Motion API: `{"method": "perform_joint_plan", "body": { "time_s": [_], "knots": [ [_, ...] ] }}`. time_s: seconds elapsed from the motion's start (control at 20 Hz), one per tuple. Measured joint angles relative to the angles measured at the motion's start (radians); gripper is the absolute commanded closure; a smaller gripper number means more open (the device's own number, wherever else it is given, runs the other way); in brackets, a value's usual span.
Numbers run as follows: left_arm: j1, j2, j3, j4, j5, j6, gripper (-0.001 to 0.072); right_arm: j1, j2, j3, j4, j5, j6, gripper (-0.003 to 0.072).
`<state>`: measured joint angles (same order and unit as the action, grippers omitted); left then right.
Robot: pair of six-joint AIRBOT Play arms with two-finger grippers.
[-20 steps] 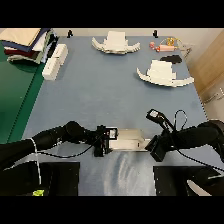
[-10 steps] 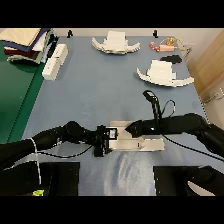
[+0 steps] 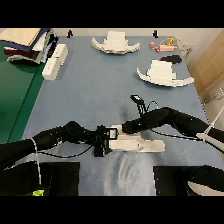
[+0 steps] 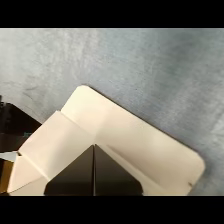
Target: Fold the box.
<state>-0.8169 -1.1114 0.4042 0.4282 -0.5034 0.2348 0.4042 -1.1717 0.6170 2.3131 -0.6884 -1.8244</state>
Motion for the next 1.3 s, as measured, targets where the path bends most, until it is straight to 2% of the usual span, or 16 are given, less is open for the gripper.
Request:
{"method": "perform_joint_plan", "body": {
  "time_s": [0.2, 0.35, 0.55, 0.75, 0.8, 0.85, 0.9, 1.0, 1.05, 1.15, 1.3],
  "knots": [
    [0.0, 0.0, 0.0, 0.0, -0.001, 0.0, 0.0182, 0.0, -0.006, 0.009, -0.004, 0.0, -0.009, 0.0684],
    [0.0, 0.0, 0.0, 0.001, -0.001, 0.001, 0.0182, 0.0, 0.041, 0.025, -0.006, -0.013, -0.029, 0.0684],
    [0.0, 0.0, 0.0, 0.0, -0.002, 0.001, 0.0182, 0.0, 0.198, 0.035, -0.075, -0.077, -0.052, 0.0684],
    [0.0, 0.0, 0.0, 0.0, -0.002, 0.001, 0.0181, 0.0, 0.402, 0.018, -0.229, -0.232, -0.086, 0.0683],
    [0.0, 0.0, 0.0, 0.0, -0.002, 0.001, 0.0182, 0.0, 0.451, 0.002, -0.262, -0.277, -0.116, 0.0506],
    [0.0, 0.0, 0.0, 0.0, -0.002, 0.001, 0.0181, 0.0, 0.502, -0.022, -0.296, -0.324, -0.145, 0.0261],
    [0.0, 0.0, 0.0, 0.0, -0.002, 0.001, 0.0181, 0.001, 0.544, -0.049, -0.33, -0.358, -0.169, 0.0198],
    [0.0, 0.0, 0.0, 0.0, -0.002, 0.001, 0.0182, 0.001, 0.612, -0.116, -0.417, -0.409, -0.223, 0.0177],
    [0.0, 0.0, 0.0, 0.0, -0.002, 0.001, 0.0182, 0.001, 0.631, -0.147, -0.453, -0.417, -0.257, 0.0094],
    [0.0, 0.0, 0.0, 0.0, -0.002, 0.0, 0.0182, 0.001, 0.649, -0.208, -0.51, -0.414, -0.345, 0.0092],
    [0.0, 0.0, 0.0, 0.0, -0.002, 0.0, 0.0182, 0.001, 0.631, -0.263, -0.553, -0.345, -0.46, 0.0091]
  ]
}}
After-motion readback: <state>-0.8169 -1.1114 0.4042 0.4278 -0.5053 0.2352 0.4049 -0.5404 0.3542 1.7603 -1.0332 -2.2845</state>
